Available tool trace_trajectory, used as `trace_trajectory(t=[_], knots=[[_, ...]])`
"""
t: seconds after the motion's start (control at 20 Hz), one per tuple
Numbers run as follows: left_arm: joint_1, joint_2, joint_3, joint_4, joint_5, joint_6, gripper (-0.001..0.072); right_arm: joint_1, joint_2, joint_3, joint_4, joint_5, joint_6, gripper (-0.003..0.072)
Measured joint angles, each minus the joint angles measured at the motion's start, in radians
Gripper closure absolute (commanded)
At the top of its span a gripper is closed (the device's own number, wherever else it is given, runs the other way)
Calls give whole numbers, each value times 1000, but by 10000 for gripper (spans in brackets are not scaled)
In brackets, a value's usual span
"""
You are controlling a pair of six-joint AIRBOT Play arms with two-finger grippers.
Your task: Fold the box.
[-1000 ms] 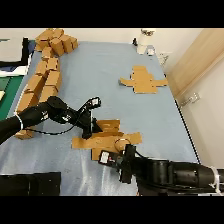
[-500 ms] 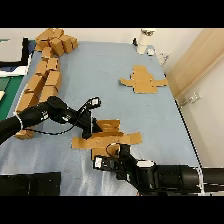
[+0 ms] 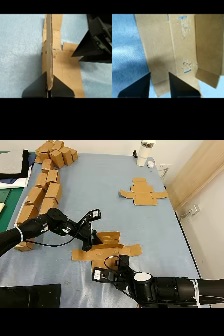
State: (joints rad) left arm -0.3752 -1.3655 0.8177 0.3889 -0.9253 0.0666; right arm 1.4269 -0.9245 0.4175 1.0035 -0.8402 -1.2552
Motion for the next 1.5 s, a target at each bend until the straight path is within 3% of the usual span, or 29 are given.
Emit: trace_trajectory(t=[0.1, 0.2, 0.25, 0.65, 1.3, 1.5], knots=[[0, 0, 0, 0, 0, 0, 697, 0, -2, 4, 6, -6, 1, 334], [0, 0, 0, 0, 1, 0, 697, 0, -2, 9, 19, -6, 1, 237], [0, 0, 0, 0, 0, 0, 697, 1, -2, 10, 25, -8, 0, 232], [0, 0, 0, 0, 0, 0, 697, 2, -5, 16, 46, -10, -1, 233], [0, 0, 0, 0, 0, 0, 697, 0, 24, 22, -52, -35, 9, 234], [0, 0, 0, 0, 0, 0, 697, 0, 40, 22, -142, -51, 123, 234]])
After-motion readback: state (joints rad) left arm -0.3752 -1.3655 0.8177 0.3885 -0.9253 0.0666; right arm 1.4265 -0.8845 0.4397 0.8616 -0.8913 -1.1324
